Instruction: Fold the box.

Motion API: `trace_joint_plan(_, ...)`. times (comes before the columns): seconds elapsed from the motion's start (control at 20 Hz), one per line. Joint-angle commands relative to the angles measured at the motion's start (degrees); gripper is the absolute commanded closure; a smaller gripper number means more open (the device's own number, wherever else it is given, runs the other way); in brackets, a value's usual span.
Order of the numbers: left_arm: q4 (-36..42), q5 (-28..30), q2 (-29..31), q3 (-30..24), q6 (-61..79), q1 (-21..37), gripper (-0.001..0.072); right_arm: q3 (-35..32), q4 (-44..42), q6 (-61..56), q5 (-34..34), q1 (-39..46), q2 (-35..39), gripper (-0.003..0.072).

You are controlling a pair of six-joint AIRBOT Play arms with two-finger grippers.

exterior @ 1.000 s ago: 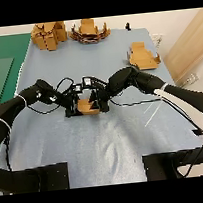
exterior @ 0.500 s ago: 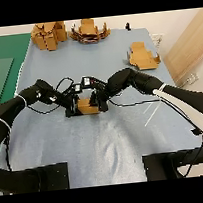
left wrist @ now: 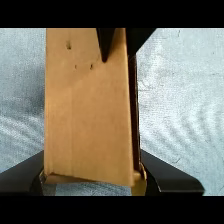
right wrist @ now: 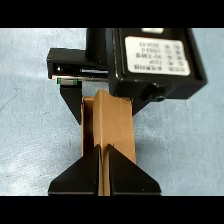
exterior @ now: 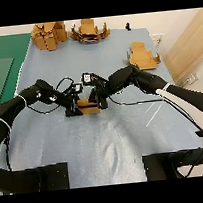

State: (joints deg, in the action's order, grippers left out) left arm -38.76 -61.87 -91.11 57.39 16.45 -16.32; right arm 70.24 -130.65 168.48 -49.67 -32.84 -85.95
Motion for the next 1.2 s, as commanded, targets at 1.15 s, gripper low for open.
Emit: trace_joint_plan(1.15, -0.02, -0.2, 0.0, -0.02, -0.07, 0.0, 0.0483, 1.46, -1.68, -7.13, -10.99, 0.11, -5.07, 0.0371)
